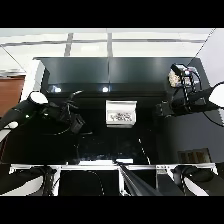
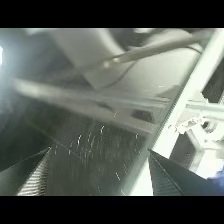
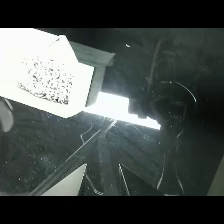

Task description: Fold the box and place the chain.

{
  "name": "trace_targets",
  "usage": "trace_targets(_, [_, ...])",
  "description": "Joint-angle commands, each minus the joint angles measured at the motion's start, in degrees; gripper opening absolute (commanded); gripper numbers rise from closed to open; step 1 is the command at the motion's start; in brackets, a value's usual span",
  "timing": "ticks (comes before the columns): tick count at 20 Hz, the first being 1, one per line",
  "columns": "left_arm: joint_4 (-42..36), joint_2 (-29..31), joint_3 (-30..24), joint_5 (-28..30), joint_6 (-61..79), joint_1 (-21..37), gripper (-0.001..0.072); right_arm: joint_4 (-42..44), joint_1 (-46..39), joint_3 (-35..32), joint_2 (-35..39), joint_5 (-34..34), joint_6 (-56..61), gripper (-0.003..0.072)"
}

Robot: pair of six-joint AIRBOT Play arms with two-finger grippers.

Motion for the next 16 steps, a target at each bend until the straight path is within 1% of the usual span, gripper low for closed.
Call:
trace_targets(1, [-3.1,-0.8,-0.7,8.7,23.4,-4.5,0.0719,-0.2,0.0,0.0,0.1,1.4,0.7,0.0228])
trace_targets(4, [0.2,-1.2,-0.2,16.5,37.2,-7.5,0.0717,-0.2,0.0,0.0,0.1,1.9,0.7,0.0228])
trace_targets(5, [0.0,-2.1,0.6,17.5,38.6,-8.0,0.0717,-0.2,0.0,0.0,0.1,1.9,0.8,0.0228])
trace_targets(7, [-1.0,-4.8,3.9,17.7,38.6,-8.1,0.0717,-0.2,0.0,0.0,0.1,1.8,1.0,0.0228])
trace_targets(10, [-0.3,-9.1,8.4,17.6,38.5,-8.1,0.0717,-0.2,0.0,0.0,0.1,1.7,1.4,0.0228])
trace_targets(13, [-0.3,-11.9,9.9,17.7,40.1,-9.2,0.0717,-0.2,0.0,0.0,0.1,1.7,1.7,0.0228])
trace_targets(16, [-0.6,-13.0,10.1,19.8,40.3,-11.1,0.0717,-0.2,0.0,-0.1,0.1,1.5,1.7,0.0228])
